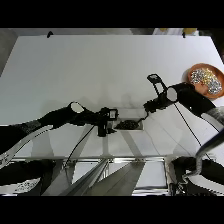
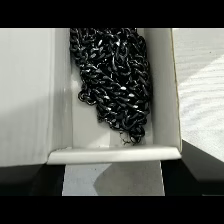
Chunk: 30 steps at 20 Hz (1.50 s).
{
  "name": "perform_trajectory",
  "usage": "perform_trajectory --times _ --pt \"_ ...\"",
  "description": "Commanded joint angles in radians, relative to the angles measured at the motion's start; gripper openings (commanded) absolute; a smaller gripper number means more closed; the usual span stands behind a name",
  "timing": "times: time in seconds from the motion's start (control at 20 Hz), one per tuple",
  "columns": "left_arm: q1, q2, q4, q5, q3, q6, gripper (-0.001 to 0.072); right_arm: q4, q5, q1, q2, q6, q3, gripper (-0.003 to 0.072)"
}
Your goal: Fold the box and place the chain.
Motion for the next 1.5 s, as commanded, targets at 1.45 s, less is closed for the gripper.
perform_trajectory --times 1.45 --pt "0.0 0.001 0.0 0.001 0.0 0.001 0.0275 -0.01 -0.048 -0.124 -0.051 0.082 0.001 0.0363"
